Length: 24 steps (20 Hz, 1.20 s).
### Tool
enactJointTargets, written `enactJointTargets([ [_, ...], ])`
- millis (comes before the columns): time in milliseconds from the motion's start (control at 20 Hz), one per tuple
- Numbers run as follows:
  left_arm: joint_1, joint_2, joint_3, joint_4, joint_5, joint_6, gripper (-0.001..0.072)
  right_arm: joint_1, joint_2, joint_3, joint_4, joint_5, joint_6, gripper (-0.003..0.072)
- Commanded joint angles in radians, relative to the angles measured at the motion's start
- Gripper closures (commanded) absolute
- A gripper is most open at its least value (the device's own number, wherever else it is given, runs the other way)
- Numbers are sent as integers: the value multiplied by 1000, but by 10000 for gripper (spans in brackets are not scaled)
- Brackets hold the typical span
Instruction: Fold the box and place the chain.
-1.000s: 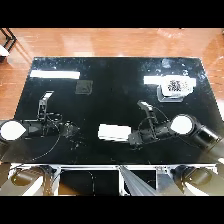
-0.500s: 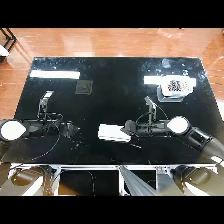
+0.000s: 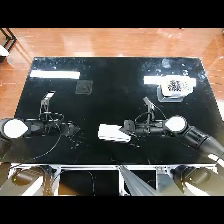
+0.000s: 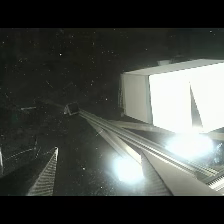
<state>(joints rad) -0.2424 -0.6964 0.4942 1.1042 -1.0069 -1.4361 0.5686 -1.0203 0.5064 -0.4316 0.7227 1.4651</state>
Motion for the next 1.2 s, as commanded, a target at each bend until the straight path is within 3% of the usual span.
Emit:
enactJointTargets([
  [0, 0, -3, 0, -2, 1, 0, 95, 1, -1, 0, 12, 13, -11, 663],
  [450, 0, -3, 0, -6, 0, 0, 95, 1, -42, 0, -15, 67, -15, 663],
  [1150, 0, -3, 0, -10, 2, 0, 94, 1, -79, 0, -74, 40, -11, 663],
])
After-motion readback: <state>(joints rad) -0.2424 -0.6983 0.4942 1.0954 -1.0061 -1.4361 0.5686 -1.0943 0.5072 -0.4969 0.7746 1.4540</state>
